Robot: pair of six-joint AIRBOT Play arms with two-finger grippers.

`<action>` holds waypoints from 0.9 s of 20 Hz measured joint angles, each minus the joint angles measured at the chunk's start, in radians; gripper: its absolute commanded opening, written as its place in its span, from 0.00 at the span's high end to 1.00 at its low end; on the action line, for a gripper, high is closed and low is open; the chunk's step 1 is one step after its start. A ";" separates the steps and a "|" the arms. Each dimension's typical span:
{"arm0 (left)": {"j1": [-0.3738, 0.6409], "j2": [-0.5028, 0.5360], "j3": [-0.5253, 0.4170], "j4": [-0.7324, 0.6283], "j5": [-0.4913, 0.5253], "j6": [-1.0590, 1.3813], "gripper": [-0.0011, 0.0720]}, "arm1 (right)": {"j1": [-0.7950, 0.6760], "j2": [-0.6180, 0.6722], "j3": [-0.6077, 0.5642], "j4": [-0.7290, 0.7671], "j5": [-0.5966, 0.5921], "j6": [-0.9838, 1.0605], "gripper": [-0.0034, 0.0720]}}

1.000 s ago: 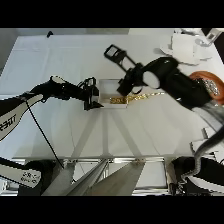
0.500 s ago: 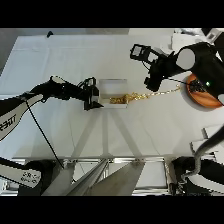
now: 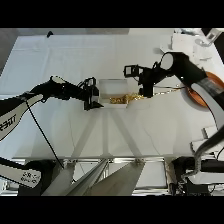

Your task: Fold the box and place the chain.

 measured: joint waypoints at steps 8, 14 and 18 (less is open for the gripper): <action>0.000 0.000 0.000 0.000 0.000 0.000 0.77 | -0.001 -0.121 0.000 0.019 -0.042 -0.064 0.27; 0.000 0.000 0.000 0.000 0.000 0.000 0.77 | -0.001 -0.163 0.001 0.017 -0.061 -0.065 0.75; 0.000 0.000 0.000 0.000 0.000 0.000 0.77 | -0.002 -0.172 0.000 0.016 -0.042 -0.061 0.94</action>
